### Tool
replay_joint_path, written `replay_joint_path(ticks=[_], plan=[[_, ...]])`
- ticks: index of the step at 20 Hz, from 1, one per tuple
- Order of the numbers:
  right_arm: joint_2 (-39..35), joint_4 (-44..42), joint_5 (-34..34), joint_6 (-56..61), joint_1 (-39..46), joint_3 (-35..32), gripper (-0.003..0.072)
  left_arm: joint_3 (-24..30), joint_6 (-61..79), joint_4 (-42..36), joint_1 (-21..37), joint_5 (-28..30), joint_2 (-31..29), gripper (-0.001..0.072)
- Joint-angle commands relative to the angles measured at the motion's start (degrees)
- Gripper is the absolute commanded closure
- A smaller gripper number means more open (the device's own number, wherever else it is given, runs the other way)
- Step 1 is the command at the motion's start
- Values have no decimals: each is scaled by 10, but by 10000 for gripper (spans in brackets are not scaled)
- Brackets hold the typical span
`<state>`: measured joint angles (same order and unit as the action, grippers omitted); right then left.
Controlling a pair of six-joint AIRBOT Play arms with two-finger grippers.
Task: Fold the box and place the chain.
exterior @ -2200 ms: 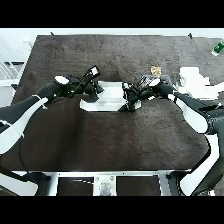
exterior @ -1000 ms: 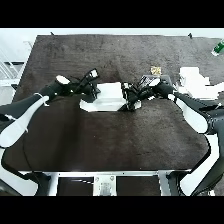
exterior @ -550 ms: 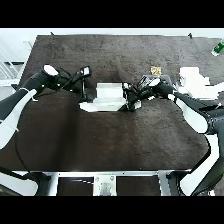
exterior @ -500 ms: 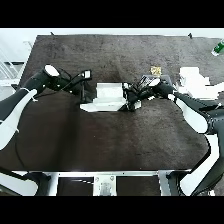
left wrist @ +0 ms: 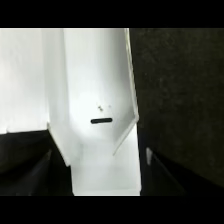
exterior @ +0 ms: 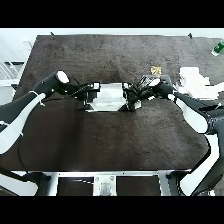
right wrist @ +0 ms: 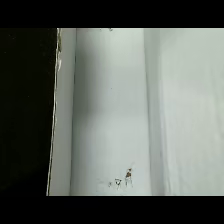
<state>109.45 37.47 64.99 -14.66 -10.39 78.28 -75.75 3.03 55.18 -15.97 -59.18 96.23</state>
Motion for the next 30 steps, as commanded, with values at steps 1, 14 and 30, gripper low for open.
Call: replay_joint_path(ticks=[1,14,30], plan=[[0,0,0,0,0,0,231,4,0,-16,-7,14,0,6],[0,0,0,0,0,0,231,19,0,-38,-6,52,14,286],[0,0,0,0,0,0,231,19,20,-83,-7,27,21,378]])
